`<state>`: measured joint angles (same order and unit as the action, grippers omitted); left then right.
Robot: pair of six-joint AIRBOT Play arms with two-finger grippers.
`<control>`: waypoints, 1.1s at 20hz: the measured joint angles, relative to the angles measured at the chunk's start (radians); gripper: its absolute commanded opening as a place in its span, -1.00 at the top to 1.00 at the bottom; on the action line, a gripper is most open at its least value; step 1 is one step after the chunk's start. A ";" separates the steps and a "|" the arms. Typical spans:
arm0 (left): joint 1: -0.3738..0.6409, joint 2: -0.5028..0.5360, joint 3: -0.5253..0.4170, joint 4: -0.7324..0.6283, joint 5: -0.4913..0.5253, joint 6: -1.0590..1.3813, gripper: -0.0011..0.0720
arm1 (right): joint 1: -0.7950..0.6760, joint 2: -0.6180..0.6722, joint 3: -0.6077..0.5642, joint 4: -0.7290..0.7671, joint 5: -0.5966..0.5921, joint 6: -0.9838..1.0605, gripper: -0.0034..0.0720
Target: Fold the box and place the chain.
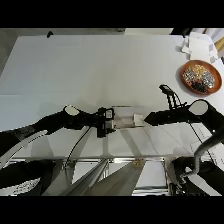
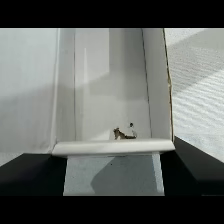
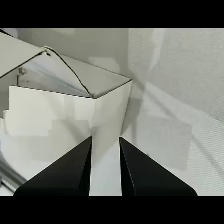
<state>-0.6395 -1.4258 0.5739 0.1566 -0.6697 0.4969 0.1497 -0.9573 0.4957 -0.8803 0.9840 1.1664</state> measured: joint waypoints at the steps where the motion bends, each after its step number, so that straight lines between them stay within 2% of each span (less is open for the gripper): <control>1: 0.000 0.000 0.000 0.000 0.000 0.000 0.12 | 0.000 0.005 0.000 0.002 0.002 0.000 0.37; 2: 0.000 0.000 0.000 0.000 0.000 0.000 0.12 | 0.000 0.010 0.000 0.003 0.004 0.000 0.37; 3: 0.000 0.000 0.000 0.000 0.000 0.000 0.12 | 0.000 0.016 0.000 0.004 0.005 0.000 0.26; 4: 0.000 0.000 0.000 0.000 0.000 0.000 0.12 | 0.000 0.021 0.000 0.005 0.005 -0.001 0.02; 10: 0.000 0.000 0.000 0.000 0.000 0.000 0.12 | 0.000 0.031 0.000 0.001 -0.001 -0.001 -0.02; 11: 0.000 0.000 0.000 0.000 0.000 0.000 0.12 | 0.000 0.031 0.000 -0.002 -0.002 -0.001 -0.16; 12: 0.000 0.000 0.000 0.000 0.000 0.000 0.12 | 0.000 0.031 0.000 -0.003 -0.004 -0.001 -0.20; 22: 0.000 0.000 0.000 0.000 0.000 0.000 0.12 | 0.076 0.021 0.000 -0.042 -0.063 0.023 -0.20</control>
<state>-0.6395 -1.4258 0.5739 0.1562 -0.6697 0.4969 0.2256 -0.9363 0.4957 -0.9222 0.9211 1.1889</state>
